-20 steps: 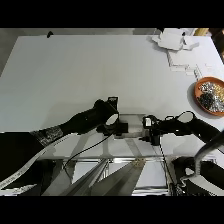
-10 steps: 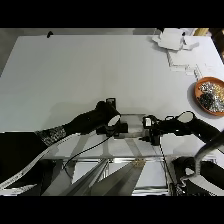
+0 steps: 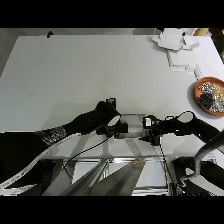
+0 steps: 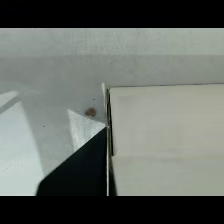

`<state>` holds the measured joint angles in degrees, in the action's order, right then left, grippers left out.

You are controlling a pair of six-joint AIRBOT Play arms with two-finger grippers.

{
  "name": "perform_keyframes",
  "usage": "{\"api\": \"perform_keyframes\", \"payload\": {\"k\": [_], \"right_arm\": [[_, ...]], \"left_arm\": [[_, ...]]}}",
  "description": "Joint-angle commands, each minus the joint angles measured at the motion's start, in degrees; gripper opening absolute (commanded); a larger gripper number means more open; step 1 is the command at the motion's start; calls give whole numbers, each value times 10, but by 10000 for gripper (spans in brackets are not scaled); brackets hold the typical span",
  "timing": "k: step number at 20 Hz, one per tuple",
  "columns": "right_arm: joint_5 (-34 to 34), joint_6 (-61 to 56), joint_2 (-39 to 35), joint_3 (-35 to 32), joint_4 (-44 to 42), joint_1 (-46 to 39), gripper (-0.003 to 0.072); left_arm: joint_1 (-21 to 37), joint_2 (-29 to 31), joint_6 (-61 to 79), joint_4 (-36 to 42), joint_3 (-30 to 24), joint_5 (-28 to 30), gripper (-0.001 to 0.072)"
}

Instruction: Fold the box and place the chain.

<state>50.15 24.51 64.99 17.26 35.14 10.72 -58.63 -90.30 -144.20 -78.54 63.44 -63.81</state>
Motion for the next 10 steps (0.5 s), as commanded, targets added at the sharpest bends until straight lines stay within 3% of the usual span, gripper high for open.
{"api": "perform_keyframes", "payload": {"k": [1,4,7,8,10], "right_arm": [[0,0,0,0,0,0,406],[0,0,0,0,0,0,406],[0,0,0,0,0,0,406],[0,0,0,0,0,0,406],[0,0,0,0,0,0,406]], "left_arm": [[0,0,2,-2,0,0,1],[0,0,2,-4,0,2,16],[3,10,21,-4,0,1,312],[5,17,45,-2,0,1,354],[15,40,93,0,0,-2,352]]}}
